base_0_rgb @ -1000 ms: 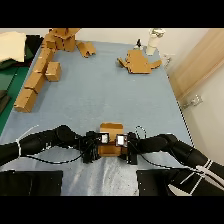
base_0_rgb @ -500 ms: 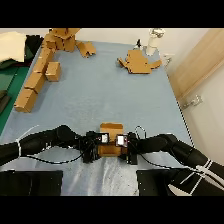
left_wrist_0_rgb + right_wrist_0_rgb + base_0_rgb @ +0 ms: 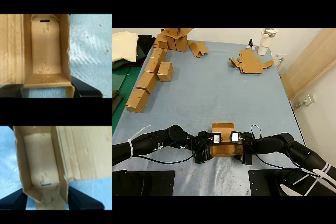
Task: Fold the box.
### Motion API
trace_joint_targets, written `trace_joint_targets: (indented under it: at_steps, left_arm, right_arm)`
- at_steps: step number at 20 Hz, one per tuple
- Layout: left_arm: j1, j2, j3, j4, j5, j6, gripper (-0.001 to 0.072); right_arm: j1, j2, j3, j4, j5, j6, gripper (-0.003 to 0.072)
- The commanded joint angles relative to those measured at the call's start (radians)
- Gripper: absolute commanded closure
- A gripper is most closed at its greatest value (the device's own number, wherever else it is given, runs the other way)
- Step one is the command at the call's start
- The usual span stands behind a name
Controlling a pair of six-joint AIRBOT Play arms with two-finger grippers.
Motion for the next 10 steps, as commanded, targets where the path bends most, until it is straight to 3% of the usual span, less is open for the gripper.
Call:
trace_joint_targets:
  at_steps: [1, 4, 7, 10]
  left_arm:
    - [-0.001, 0.000, 0.001, 0.000, 0.001, 0.000, 0.0250]
    - [-0.001, 0.000, 0.001, 0.000, 0.001, 0.000, 0.0249]
    - [-0.001, 0.000, 0.001, 0.000, 0.001, 0.000, 0.0250]
    - [-0.001, 0.000, 0.001, 0.000, 0.001, 0.000, 0.0249]
  right_arm:
    - [-0.003, 0.072, 0.010, -0.201, -0.073, 0.214, -0.0034]
    - [-0.002, 0.159, 0.059, -0.231, -0.217, 0.453, -0.0034]
    - [-0.002, 0.245, 0.113, -0.100, -0.372, 0.722, -0.0034]
    - [-0.002, 0.324, 0.117, 0.072, -0.419, 0.813, -0.0034]
